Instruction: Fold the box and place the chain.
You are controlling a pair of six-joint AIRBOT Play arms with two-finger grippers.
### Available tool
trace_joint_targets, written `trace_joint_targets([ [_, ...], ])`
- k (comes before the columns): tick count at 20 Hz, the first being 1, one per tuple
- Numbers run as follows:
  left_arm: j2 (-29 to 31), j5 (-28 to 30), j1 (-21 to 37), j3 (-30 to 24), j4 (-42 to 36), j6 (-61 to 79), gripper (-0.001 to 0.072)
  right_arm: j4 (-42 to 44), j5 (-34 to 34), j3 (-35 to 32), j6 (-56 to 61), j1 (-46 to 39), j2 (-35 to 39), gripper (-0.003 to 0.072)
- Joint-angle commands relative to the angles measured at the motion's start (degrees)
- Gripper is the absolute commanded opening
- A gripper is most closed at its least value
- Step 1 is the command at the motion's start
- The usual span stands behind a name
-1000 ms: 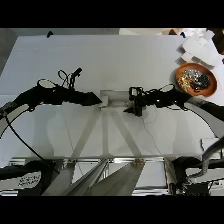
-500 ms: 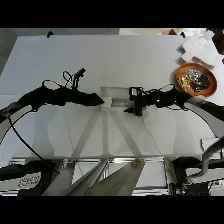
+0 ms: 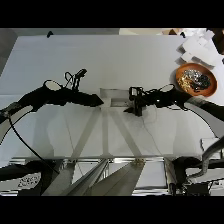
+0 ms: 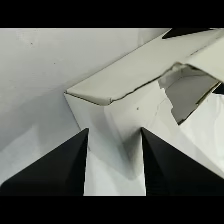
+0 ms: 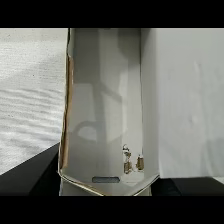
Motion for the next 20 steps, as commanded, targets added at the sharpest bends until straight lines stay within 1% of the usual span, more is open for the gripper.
trace_joint_targets([
  [1, 0.0, 3.5, 0.0, 0.0, -1.0, 0.0, 0.0356, 0.0, 0.0, 0.0, 0.0, 0.0, 0.0, 0.0371],
  [3, 0.0, 3.5, 0.0, 0.0, -2.6, 0.0, 0.0356, 0.0, 0.0, 0.0, 0.0, 0.0, 0.0, 0.0371],
  [6, 0.0, 3.4, -0.3, 0.0, -2.7, -0.1, 0.036, 0.0, 0.0, 0.0, 0.0, 0.0, 0.0, 0.0371],
  [8, 0.2, 2.5, -0.8, 0.0, -4.3, 0.0, 0.0539, 0.0, 0.0, 0.0, 0.0, 0.0, 0.0, 0.0371],
  [9, 0.2, 1.7, -1.0, 0.0, -5.0, 0.0, 0.0611, 0.0, 0.0, 0.0, 0.0, 0.0, 0.0, 0.0371],
  [10, 0.2, 0.7, -1.2, 0.0, -4.9, -0.1, 0.0648, 0.0, 0.0, 0.0, 0.0, 0.0, 0.0, 0.0371],
  [12, 0.2, -0.7, -1.8, 0.1, -3.6, -1.7, 0.0638, 0.0, 0.0, 0.0, 0.0, 0.0, 0.0, 0.0371],
  [14, 0.2, 0.7, -3.0, 0.6, 1.4, -6.3, 0.0637, 0.0, 0.0, 0.0, 0.0, 0.0, 0.0, 0.0371],
  [17, 0.2, 3.8, -5.4, 3.8, 16.4, -22.1, 0.0625, 0.0, 0.0, 0.0, 0.0, 0.0, 0.0, 0.0371],
  [18, 0.2, 4.9, -6.0, 4.9, 21.8, -28.4, 0.0604, 0.0, 0.0, 0.0, 0.0, 0.0, 0.0, 0.0371],
  [19, 0.1, 6.1, -6.6, 5.9, 26.9, -34.3, 0.0558, 0.0, 0.0, 0.0, 0.0, 0.0, 0.0, 0.0371],
  [20, 0.1, 6.5, -7.3, 6.6, 30.3, -38.0, 0.0558, 0.0, 0.0, 0.0, 0.0, 0.0, 0.0, 0.0371],
])
